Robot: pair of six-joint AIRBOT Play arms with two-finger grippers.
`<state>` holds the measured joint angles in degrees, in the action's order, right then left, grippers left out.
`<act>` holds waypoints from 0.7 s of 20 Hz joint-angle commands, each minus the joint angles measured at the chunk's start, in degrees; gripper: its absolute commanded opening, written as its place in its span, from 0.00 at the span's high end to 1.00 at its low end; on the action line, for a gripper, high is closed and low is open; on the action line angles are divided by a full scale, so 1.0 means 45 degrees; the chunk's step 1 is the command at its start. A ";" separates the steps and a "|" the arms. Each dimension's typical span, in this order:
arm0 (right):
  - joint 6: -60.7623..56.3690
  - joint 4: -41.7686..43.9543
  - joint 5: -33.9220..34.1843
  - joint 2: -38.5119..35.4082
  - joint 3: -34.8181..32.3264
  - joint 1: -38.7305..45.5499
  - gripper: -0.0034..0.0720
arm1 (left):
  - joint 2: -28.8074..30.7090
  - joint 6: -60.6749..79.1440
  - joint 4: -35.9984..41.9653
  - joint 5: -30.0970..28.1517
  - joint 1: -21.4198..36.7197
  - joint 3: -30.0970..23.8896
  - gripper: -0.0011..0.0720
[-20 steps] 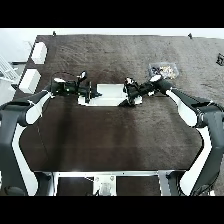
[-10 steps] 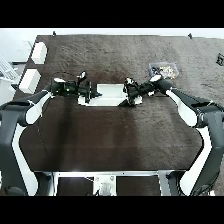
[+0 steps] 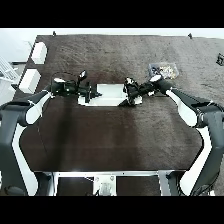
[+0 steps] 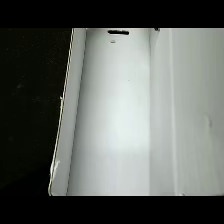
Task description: Fold the box and place the chain.
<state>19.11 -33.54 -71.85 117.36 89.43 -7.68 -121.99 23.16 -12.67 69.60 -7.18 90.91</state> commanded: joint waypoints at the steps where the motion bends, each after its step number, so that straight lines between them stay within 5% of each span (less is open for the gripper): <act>1: -0.0005 0.0005 0.0000 0.0005 0.0000 0.0000 0.21 | 0.0015 -0.0146 0.0257 0.0437 0.0010 0.0000 0.96; 5: -0.0005 0.0005 0.0000 0.0005 0.0000 0.0000 0.21 | 0.0029 -0.0151 0.0267 0.0529 0.0010 0.0019 0.95; 6: -0.0005 0.0005 0.0000 0.0005 0.0000 0.0000 0.21 | 0.0039 -0.0141 0.0389 0.0466 0.0015 0.0024 0.84; 7: -0.0005 0.0005 0.0000 0.0005 0.0000 0.0000 0.21 | 0.0044 -0.0155 0.0539 0.0384 0.0015 0.0024 0.32; 8: -0.0005 0.0005 0.0000 0.0005 0.0000 0.0000 0.21 | 0.0044 -0.0146 0.0724 0.0374 0.0015 0.0024 0.12; 9: -0.0005 0.0005 0.0000 0.0005 0.0000 0.0000 0.21 | 0.0053 -0.0151 0.0879 0.0413 0.0029 0.0024 0.20; 14: -0.0005 0.0005 0.0000 0.0005 0.0000 0.0000 0.21 | 0.0189 -0.0155 0.0971 0.1287 0.0461 0.0024 0.20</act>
